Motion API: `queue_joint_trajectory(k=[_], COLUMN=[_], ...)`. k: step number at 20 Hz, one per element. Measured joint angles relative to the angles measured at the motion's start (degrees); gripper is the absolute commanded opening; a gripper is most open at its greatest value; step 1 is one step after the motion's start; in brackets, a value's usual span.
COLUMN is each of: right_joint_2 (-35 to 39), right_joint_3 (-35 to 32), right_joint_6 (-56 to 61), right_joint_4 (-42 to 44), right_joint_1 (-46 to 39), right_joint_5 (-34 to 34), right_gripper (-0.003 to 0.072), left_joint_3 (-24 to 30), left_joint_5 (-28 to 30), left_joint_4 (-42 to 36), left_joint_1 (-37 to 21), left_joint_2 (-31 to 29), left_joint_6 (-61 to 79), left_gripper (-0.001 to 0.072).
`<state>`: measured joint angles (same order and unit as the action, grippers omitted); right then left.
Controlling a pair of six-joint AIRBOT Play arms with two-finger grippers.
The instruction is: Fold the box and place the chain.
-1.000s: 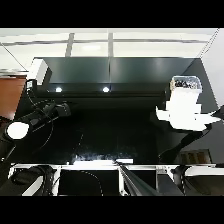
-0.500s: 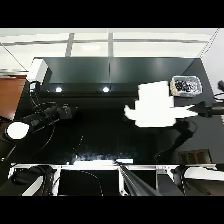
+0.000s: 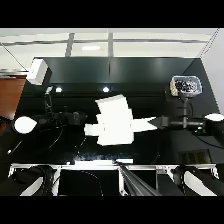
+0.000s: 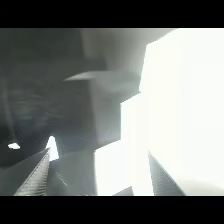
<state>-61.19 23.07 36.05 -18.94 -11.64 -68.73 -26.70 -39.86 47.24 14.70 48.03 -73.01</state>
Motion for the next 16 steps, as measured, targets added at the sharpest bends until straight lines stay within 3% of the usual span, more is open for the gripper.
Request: queue_joint_trajectory(k=[5,13,16], right_joint_2=[2.2,2.7,2.7], right_joint_3=[-2.7,-3.4,-3.4], right_joint_6=[-0.7,-0.8,-0.7], right_joint_4=[2.2,2.8,2.7], right_joint_1=[5.8,7.2,7.3], right_joint_5=[4.8,5.8,5.8], right_gripper=[0.0011,0.0011,0.0012], left_joint_3=[-5.4,-16.1,-18.4], left_joint_5=[-12.9,-28.6,-33.6], left_joint_4=[-19.4,-25.0,-25.1], left_joint_1=[-6.7,-6.2,-5.4], left_joint_2=[15.7,36.5,41.3], left_joint_6=[22.2,39.8,43.8], left_gripper=[0.0706,0.0698,0.0537])
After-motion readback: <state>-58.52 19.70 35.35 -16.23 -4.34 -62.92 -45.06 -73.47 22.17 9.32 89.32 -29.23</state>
